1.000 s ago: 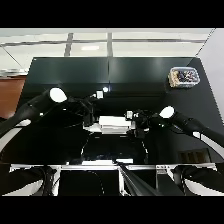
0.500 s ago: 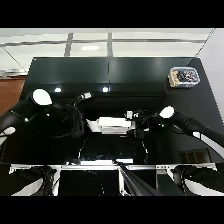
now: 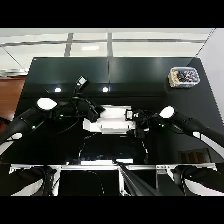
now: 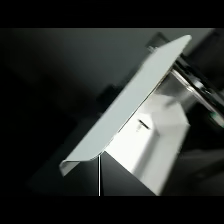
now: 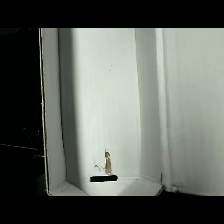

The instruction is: Fold the box and place the chain.

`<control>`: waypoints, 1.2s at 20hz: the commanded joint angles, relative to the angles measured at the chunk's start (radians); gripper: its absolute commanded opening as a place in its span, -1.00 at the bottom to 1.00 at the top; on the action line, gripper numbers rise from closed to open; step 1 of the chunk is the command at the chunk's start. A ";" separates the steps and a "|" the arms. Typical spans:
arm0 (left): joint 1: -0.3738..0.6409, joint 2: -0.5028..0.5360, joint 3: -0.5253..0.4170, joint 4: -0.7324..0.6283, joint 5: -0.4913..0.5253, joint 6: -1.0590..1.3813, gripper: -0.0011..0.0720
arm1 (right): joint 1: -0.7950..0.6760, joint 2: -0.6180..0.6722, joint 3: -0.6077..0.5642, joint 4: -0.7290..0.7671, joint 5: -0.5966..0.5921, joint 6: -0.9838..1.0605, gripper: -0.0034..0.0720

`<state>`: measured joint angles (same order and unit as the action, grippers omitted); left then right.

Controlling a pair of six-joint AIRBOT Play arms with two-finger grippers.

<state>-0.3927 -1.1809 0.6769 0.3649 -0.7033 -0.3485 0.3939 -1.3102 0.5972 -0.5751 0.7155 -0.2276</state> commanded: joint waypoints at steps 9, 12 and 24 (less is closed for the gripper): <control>-0.003 -0.273 0.121 0.190 -0.179 0.009 -0.89 | 0.001 0.000 0.000 0.000 0.000 0.000 -0.38; 0.003 -0.278 0.133 0.233 -0.195 0.005 -0.89 | 0.001 0.000 0.000 0.000 0.000 0.000 -0.37; 0.354 0.167 -0.031 0.284 -0.240 -0.059 -0.89 | 0.001 0.000 0.000 0.000 0.000 0.000 -0.38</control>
